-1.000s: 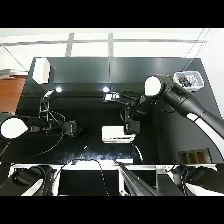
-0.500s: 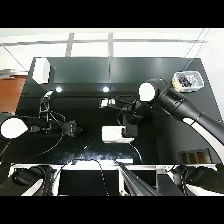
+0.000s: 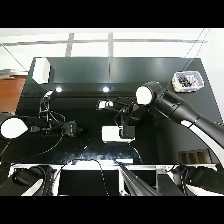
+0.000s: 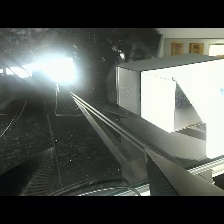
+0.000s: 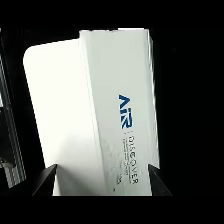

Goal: Fold the box and place the chain.

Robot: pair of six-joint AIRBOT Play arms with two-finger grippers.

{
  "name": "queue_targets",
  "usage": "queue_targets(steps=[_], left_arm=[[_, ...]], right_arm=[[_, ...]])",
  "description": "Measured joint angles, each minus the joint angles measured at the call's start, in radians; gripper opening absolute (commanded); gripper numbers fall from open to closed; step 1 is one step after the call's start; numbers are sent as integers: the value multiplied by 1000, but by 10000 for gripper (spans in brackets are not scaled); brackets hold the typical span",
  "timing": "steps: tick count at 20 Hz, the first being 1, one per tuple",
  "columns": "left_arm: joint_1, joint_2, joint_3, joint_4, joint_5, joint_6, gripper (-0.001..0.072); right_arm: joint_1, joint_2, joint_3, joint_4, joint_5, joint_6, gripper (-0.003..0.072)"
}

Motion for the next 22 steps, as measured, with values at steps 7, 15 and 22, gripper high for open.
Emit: queue_targets(steps=[7,15,22], left_arm=[[0,0,0,0,0,10,646],[0,0,0,1,1,19,646],[0,0,0,1,1,22,646]], right_arm=[[28,0,0,-1,-4,4,702],[45,-1,-6,-42,-36,6,701],[47,-8,-12,-49,-62,6,694]])
